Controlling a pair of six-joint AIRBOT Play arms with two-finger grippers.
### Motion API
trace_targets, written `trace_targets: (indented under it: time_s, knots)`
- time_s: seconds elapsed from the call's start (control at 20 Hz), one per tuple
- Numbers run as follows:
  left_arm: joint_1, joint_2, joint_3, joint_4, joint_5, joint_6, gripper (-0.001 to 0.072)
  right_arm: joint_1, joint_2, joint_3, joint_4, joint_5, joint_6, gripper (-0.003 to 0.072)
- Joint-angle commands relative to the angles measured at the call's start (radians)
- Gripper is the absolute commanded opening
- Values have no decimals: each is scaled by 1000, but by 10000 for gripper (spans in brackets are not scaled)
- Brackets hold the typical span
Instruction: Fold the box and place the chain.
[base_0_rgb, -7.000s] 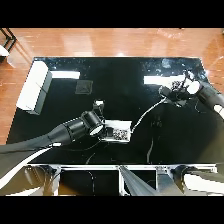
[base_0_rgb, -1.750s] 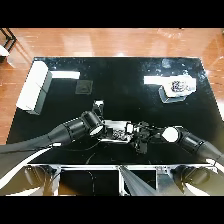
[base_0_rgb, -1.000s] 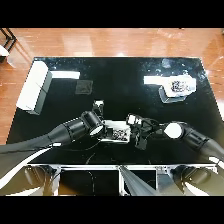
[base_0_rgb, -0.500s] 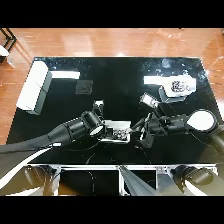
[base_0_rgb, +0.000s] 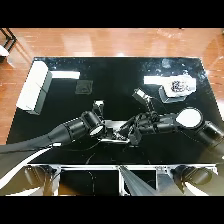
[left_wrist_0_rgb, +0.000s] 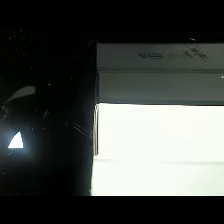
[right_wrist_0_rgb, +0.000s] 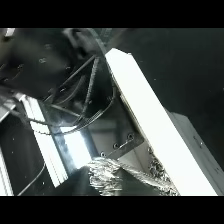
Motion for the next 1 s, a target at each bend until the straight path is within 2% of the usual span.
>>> trace_targets:
  time_s: [0.0, 0.1, 0.3, 0.35, 0.4, 0.45, 0.6, 0.75, 0.8, 0.9, 0.95]
  knots:
    - [1, 0, 0, 0, -2, 0, 24, -2, -11, 6, -57, 19, 77, 673]
    - [2, 0, 0, 1, -2, 0, 24, -53, 8, 24, -111, 122, 127, 673]
    - [2, 0, 3, 0, -6, 0, 31, -268, 76, 28, -142, 317, 163, 672]
    - [1, 0, 10, 0, -9, -1, 166, -322, 88, 28, -143, 349, 163, 673]
    - [1, 3, 24, 0, -19, -2, 462, -370, 91, 28, -145, 376, 163, 672]
    - [2, 9, 45, 1, -37, -12, 618, -408, 91, 28, -153, 398, 163, 673]
    - [-4, 58, 125, 13, -101, -4, 624, -489, 91, 28, -197, 433, 163, 672]
    - [-25, 188, 149, 10, -160, 47, 624, -513, 91, 28, -198, 385, 157, 672]
    - [-43, 245, 149, 3, -221, 79, 624, -513, 91, 28, -169, 353, 132, 672]
    - [-77, 361, 148, -23, -407, 127, 625, -503, 91, 28, -74, 294, 80, 673]
    - [-93, 425, 141, -18, -470, 150, 625, -494, 90, 28, -37, 274, 70, 697]
